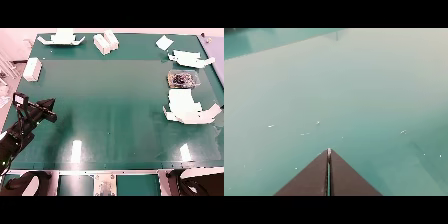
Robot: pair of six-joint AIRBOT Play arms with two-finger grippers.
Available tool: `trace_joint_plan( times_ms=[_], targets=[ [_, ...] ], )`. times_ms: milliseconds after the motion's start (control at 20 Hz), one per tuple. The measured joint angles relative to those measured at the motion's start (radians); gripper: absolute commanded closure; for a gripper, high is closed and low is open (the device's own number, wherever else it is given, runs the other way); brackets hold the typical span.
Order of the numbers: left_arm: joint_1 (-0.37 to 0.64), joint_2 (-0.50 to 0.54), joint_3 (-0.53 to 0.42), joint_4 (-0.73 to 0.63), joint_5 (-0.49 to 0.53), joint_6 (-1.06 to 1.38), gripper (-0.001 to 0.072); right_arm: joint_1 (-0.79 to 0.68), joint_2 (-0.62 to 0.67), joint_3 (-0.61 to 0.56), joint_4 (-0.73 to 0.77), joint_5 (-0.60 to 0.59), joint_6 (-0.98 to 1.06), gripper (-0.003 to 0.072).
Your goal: Fold the box and place the chain.
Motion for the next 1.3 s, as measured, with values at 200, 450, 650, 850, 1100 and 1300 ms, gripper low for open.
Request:
trace_joint_plan(
  times_ms=[200,450,650,850,1100,1300],
  targets=[
    [0.0,0.0,0.0,0.0,0.0,0.0,0.0688,0.016,-0.06,0.008,-0.001,0.019,-0.006,0.0168],
    [0.0,0.0,0.0,0.0,-0.016,0.0,0.0688,0.023,-0.113,0.012,0.007,0.026,-0.007,0.0168],
    [0.0,0.0,0.0,0.0,-0.024,0.0,0.0688,0.023,-0.141,0.013,0.026,0.037,-0.011,0.0168],
    [0.0,0.0,0.0,0.0,-0.026,-0.001,0.0688,0.023,-0.164,0.014,0.04,0.053,-0.03,0.0168],
    [0.0,0.0,0.0,0.0,-0.027,-0.001,0.0688,0.023,-0.195,0.014,0.044,0.056,-0.039,0.017],
    [0.0,0.0,0.0,0.0,-0.027,-0.001,0.0688,0.015,-0.21,0.014,0.043,0.041,-0.049,0.0272]
  ],
)
